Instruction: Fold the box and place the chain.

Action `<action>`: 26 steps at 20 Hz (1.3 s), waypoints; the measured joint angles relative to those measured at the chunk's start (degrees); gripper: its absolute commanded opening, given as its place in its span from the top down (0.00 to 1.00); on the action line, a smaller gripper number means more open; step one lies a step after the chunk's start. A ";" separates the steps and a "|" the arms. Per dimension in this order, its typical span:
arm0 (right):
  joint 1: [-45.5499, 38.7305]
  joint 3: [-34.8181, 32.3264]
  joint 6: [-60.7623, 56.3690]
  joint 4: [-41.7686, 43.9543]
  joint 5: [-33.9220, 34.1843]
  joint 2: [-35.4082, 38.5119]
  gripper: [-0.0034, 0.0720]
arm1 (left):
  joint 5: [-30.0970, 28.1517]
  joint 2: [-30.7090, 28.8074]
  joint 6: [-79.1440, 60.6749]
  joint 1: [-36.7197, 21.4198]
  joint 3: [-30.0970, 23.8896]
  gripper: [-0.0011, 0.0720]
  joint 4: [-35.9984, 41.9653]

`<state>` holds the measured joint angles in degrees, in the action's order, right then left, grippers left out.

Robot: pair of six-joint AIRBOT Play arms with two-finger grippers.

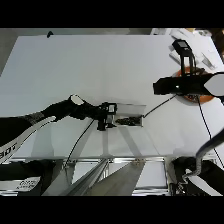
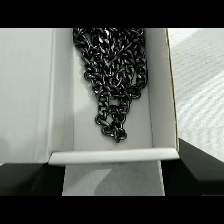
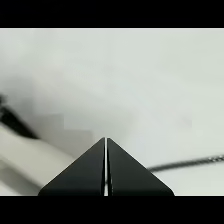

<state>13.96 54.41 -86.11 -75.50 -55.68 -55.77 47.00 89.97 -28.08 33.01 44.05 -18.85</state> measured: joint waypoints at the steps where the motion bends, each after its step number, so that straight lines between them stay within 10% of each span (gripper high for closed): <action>1: -0.96 -0.04 -1.09 -2.43 -0.50 -1.49 0.93 | 0.00 0.00 0.00 0.00 0.00 0.56 0.00; 3: -2.12 -0.44 -2.45 -5.77 -1.03 -4.85 0.92 | 0.00 0.00 0.00 0.00 0.00 0.56 0.00; 6: -2.91 -0.81 -3.32 -8.33 -1.70 -10.12 0.52 | 0.00 0.00 0.00 0.00 0.00 0.56 0.00; 26: -3.26 -5.88 -12.52 -14.14 1.09 -22.27 0.56 | 0.00 0.00 0.00 0.00 0.00 0.56 0.00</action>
<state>10.70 48.53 -98.63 -89.65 -54.59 -78.04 47.00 89.97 -28.08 33.01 44.05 -18.85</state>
